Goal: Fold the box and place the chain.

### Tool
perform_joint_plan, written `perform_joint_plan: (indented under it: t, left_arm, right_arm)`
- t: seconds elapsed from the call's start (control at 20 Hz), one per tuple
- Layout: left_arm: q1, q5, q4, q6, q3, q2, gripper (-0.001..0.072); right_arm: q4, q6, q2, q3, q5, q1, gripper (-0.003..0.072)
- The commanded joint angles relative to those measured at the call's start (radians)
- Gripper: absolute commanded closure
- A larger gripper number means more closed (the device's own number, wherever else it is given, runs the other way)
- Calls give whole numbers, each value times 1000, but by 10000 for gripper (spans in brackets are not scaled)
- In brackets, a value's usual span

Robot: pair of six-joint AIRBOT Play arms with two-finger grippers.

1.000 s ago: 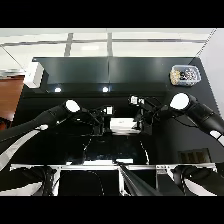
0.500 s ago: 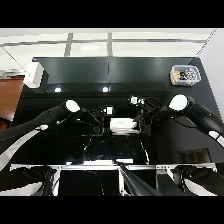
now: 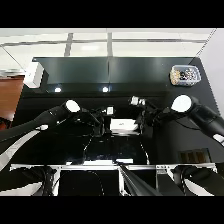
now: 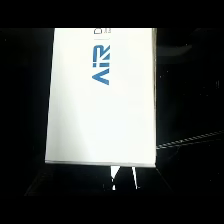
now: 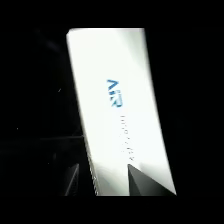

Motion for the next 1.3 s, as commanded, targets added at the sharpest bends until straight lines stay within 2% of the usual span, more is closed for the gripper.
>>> perform_joint_plan:
  t: [0.0,0.05,0.1,0.2,0.35,0.45,0.8,1.1,1.25]
  left_arm:
    - [0,4,2,5,1,-1,319]
    - [0,4,2,5,1,-1,319]
    - [0,4,2,5,1,-1,319]
    - [0,4,2,5,1,-1,319]
    - [0,4,2,5,1,-1,319]
    - [0,4,2,5,1,-1,319]
    - [0,3,2,5,1,-1,319]
    - [0,4,2,5,1,-1,319]
    - [0,5,2,5,1,-1,319]
  right_arm:
    - [1,319,67,21,106,-71,542]
    - [8,368,66,14,172,-101,673]
    - [28,403,66,-6,206,-123,672]
    - [174,412,66,-90,189,-159,671]
    - [506,412,64,-248,11,-182,671]
    - [613,414,50,-307,-66,-182,672]
    - [599,466,8,-327,-252,-133,672]
    - [380,606,8,-327,-253,-131,672]
    - [364,607,8,-327,-259,-131,671]
